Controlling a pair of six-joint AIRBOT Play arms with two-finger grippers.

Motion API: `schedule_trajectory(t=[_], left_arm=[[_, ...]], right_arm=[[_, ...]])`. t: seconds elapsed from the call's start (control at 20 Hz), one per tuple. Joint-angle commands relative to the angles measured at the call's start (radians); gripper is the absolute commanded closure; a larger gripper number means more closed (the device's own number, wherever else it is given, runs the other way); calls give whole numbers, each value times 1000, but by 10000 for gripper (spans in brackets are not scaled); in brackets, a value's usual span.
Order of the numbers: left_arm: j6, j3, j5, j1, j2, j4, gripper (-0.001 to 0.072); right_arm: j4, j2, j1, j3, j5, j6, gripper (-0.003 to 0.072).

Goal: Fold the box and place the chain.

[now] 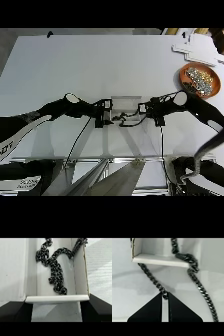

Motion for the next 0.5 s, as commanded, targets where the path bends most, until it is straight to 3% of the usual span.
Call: schedule_trajectory(t=[0.0,0.15,0.45], left_arm=[[0,0,0,-1,1,0,700],[0,0,0,-1,1,0,700],[0,0,0,-1,1,0,700]], right_arm=[[11,142,0,1,56,9,666],[87,277,0,1,84,34,666],[460,452,0,1,83,34,666]])
